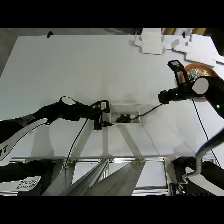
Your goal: Fold the box and place the chain.
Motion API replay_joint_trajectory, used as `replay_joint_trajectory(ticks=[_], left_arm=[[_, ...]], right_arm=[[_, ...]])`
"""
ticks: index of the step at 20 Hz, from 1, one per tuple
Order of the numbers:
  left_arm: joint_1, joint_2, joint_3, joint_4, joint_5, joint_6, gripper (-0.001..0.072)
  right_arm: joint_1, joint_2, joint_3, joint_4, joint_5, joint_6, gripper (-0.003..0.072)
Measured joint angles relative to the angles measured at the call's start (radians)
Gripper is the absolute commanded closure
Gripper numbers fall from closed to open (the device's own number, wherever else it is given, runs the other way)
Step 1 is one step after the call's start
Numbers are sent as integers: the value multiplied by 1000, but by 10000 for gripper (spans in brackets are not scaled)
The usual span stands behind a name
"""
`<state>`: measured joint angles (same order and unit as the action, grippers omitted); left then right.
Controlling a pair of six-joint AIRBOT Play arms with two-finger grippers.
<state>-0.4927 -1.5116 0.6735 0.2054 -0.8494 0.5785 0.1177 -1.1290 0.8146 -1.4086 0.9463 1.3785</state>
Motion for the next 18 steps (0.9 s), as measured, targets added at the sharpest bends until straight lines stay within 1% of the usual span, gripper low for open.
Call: replay_joint_trajectory(ticks=[3,9,10,11,14,18], left_arm=[[0,0,0,0,0,0,367],[0,0,0,0,0,0,367],[0,0,0,0,0,0,367],[0,0,0,0,0,0,367],[0,0,0,0,0,0,367],[0,0,0,0,0,0,367]], right_arm=[[-7,-52,-26,-18,-25,22,327],[2,-140,-39,-33,-58,37,328],[13,-150,-40,-33,-68,37,350],[23,-156,-40,-33,-80,37,402],[52,-169,-40,-34,-106,40,408],[65,-176,-40,-56,-110,79,409]])
